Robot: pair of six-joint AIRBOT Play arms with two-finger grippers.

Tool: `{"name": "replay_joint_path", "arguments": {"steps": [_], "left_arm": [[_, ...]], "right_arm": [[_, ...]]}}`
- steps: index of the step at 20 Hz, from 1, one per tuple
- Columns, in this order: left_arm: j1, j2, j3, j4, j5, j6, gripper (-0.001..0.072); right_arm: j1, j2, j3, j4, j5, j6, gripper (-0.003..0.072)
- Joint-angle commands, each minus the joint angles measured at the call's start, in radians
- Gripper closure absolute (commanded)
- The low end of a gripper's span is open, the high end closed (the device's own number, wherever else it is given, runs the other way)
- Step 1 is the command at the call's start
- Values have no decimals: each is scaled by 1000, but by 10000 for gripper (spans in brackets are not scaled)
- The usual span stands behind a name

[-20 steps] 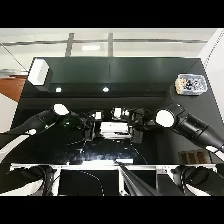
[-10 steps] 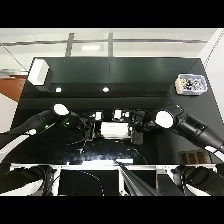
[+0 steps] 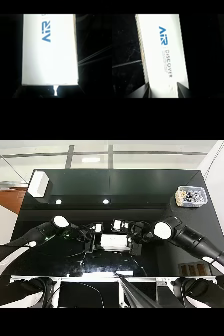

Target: Fold the box and place the chain.

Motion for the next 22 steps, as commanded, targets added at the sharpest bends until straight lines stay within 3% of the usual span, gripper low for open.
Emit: {"name": "replay_joint_path", "arguments": {"steps": [1,8,16,17,18,19,22], "left_arm": [[0,-1,0,0,1,-1,311],[0,-1,0,0,1,-1,310],[0,-1,0,0,2,-1,307],[0,-1,0,0,3,-2,307],[0,-1,0,0,3,-2,307],[0,-1,0,0,3,-2,307],[0,-1,0,-1,3,-2,307]], "right_arm": [[1,-13,0,3,6,0,273],[1,-6,5,3,18,13,272],[-79,114,32,-3,119,262,274],[-114,128,31,-2,146,338,303],[-159,131,31,15,185,421,581],[-206,131,18,79,208,460,646],[-291,127,-83,446,119,454,646]]}}
